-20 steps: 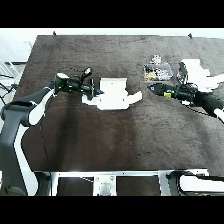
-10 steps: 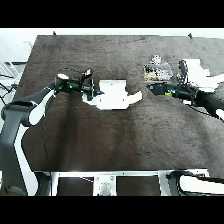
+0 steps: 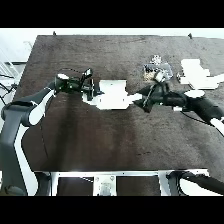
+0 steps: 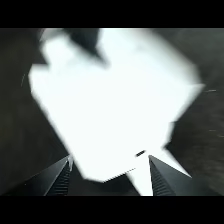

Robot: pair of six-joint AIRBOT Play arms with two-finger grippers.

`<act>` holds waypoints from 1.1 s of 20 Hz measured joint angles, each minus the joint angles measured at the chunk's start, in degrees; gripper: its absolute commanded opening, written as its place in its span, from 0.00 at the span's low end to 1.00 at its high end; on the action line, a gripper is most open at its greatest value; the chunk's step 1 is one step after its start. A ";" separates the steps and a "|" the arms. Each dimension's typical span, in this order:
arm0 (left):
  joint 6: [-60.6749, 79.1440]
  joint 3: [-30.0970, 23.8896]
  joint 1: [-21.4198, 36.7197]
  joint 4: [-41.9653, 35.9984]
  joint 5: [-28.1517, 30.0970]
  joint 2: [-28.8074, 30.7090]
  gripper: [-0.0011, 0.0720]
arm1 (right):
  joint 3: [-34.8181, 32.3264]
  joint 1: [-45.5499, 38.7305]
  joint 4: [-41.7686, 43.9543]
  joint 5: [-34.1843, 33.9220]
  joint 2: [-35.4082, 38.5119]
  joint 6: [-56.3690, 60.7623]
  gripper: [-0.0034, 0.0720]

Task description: Fold the box and place the chain.

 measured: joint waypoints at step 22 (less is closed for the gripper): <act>-0.02 0.00 0.00 -0.09 -0.57 0.00 0.04 | 6.99 12.50 -11.87 -19.87 -12.68 -4.09 0.82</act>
